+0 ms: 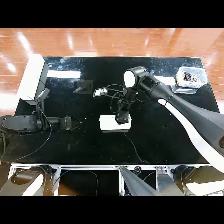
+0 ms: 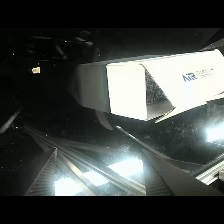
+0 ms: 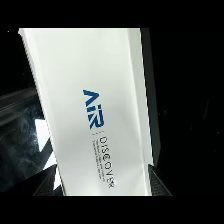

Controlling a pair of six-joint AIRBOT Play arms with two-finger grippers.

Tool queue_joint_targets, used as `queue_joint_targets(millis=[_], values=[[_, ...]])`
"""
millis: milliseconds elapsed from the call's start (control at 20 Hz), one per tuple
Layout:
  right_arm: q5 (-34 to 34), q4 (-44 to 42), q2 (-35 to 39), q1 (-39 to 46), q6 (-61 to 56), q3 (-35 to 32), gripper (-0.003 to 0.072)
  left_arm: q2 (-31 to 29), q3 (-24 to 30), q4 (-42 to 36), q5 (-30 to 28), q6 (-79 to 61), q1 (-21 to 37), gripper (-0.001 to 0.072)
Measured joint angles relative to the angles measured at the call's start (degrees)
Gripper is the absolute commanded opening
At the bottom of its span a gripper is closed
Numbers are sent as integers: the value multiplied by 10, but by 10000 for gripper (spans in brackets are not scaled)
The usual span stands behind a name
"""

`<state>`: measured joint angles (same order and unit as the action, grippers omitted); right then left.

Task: Fold the box and place the chain.

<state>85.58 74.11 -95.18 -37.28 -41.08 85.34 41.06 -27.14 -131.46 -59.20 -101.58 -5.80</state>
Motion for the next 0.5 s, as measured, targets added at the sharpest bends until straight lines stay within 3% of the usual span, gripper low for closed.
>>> queue_joint_targets(millis=[500], values=[[-7,1,0,-3,-6,0,585,0,0,0,0,0,0,623]])
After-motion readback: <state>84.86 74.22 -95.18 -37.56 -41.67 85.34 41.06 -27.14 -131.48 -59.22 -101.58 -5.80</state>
